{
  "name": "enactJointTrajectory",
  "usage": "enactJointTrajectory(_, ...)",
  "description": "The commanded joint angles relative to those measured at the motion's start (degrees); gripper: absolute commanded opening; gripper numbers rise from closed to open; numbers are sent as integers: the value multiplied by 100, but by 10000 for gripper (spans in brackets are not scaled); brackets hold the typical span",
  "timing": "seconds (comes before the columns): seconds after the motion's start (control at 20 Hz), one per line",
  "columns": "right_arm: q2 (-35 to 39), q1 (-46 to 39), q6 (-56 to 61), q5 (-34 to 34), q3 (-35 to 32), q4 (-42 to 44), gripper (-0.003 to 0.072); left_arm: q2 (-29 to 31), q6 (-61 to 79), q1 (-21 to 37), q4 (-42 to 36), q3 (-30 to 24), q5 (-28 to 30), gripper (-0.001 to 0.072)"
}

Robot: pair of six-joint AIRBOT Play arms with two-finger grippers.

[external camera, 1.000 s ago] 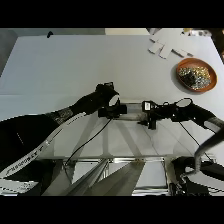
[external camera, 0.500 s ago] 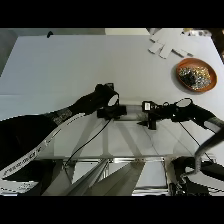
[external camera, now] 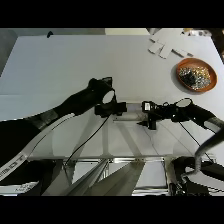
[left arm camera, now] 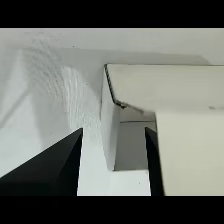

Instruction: Fold the box and place the chain.

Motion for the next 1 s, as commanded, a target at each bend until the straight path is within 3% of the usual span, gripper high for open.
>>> enactJointTrajectory(0.0, -2, 0, 0, -2, 2, 0, 549, 492, 452, 157, -2, 7, -109, 440)
enactJointTrajectory(0.3, -2, 0, 0, -2, 2, 2, 549, 1635, 3040, 905, 50, 2, -1200, 459)
enactJointTrajectory(0.4, -2, 0, 0, -2, 2, 0, 549, 1937, 5239, 1021, 136, -133, -1126, 699)
enactJointTrajectory(0.55, 0, 0, 0, -2, 2, 0, 549, 2330, 8177, 1329, -575, -977, -354, 699)
enactJointTrajectory(0.75, -2, 0, 0, -2, 2, 0, 549, 2240, 12098, 2044, -2656, -2457, 994, 702)
enactJointTrajectory(0.85, 0, 0, 0, -2, 2, 0, 549, 1952, 13525, 2304, -3589, -2804, 1322, 703)
enactJointTrajectory(0.95, -2, 0, 0, -2, 2, 0, 549, 1515, 14375, 2430, -4286, -2826, 1270, 703)
